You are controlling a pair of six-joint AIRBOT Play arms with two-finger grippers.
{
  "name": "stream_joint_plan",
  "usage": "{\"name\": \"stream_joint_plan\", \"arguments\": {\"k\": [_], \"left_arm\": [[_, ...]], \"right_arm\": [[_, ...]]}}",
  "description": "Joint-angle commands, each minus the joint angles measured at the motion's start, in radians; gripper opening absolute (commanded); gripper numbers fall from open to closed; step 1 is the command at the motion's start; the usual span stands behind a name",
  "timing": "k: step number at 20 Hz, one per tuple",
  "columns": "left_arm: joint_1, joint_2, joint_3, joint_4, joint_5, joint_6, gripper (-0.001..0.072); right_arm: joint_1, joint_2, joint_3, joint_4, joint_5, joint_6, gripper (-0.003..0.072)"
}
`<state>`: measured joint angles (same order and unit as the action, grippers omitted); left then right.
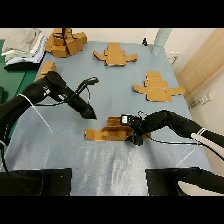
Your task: Fold the box.
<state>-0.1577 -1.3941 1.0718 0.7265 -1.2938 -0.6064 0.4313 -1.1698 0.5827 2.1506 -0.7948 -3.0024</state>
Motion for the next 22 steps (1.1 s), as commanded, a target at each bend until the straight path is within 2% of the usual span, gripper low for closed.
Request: {"name": "stream_joint_plan", "arguments": {"k": [1,3,4,7,8,14,18,22], "left_arm": [[-0.017,0.01,-0.027,0.043,-0.131,-0.263,0.0015],[-0.073,0.01,-0.069,-0.088,-0.115,-0.286,0.0015],[-0.107,0.01,-0.086,-0.173,-0.071,-0.282,0.0015],[-0.179,0.005,-0.077,-0.333,0.155,-0.283,0.0015],[-0.186,-0.006,-0.058,-0.348,0.219,-0.283,0.0015],[-0.185,-0.171,0.056,-0.312,0.315,-0.335,0.0014],[-0.185,-0.254,0.061,-0.102,0.314,-0.485,0.0014],[-0.186,-0.265,0.062,-0.084,0.306,-0.491,0.0014]], "right_arm": [[0.001,-0.001,0.0,0.0,0.0,0.0,0.0474],[0.001,-0.001,0.0,0.0,0.0,0.0,0.0474],[0.001,-0.001,0.0,0.0,0.0,0.0,0.0474],[0.001,-0.001,0.0,0.0,0.0,0.0,0.0475],[0.001,-0.001,0.0,0.0,0.0,0.0,0.0475],[0.001,-0.001,0.0,0.0,0.0,0.0,0.0474],[0.001,-0.001,0.0,0.0,0.0,0.0,0.0474],[0.001,-0.001,0.0,0.0,0.0,0.0,0.0474]]}}
